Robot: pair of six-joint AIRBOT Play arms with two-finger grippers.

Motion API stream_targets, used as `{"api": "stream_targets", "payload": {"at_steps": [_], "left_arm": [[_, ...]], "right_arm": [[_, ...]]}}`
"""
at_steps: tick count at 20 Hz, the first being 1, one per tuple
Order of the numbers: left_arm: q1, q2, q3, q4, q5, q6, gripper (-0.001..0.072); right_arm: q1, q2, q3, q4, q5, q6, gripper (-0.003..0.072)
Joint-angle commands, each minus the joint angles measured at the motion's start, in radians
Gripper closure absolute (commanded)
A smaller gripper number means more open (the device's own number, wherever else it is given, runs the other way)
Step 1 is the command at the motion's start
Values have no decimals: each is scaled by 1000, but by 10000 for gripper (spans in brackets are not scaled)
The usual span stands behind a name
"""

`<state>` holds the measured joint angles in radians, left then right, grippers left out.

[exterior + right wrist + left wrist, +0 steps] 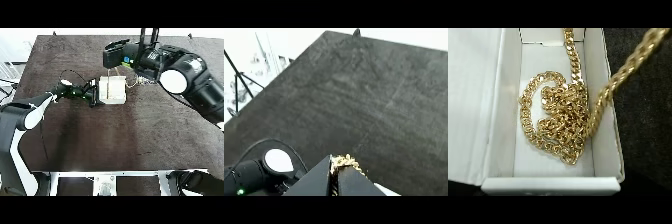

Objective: Fold the box and place the chain.

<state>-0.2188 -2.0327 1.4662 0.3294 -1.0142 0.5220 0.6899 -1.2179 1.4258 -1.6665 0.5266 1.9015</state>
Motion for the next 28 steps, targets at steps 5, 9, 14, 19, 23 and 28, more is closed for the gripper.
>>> {"api": "stream_targets", "payload": {"at_steps": [5, 9, 14, 19, 23, 28], "left_arm": [[0, 1, 0, 0, 0, 0, 86], [0, 1, 0, 0, 0, 0, 86], [0, 1, 0, 0, 0, 0, 85], [0, 1, 0, 0, 0, 0, 86], [0, 1, 0, 0, 1, 0, 85], [0, 1, 0, 0, 1, 0, 86]], "right_arm": [[-37, -125, -14, -3, -3, 14, 680], [-93, -217, -109, -1, -70, 37, 679], [-144, -342, -246, 9, -247, 138, 676], [-190, -325, -242, 8, -245, 137, 170], [-274, -245, -242, 5, -169, 104, 171], [-446, -309, -250, 37, -145, 106, 191]]}}
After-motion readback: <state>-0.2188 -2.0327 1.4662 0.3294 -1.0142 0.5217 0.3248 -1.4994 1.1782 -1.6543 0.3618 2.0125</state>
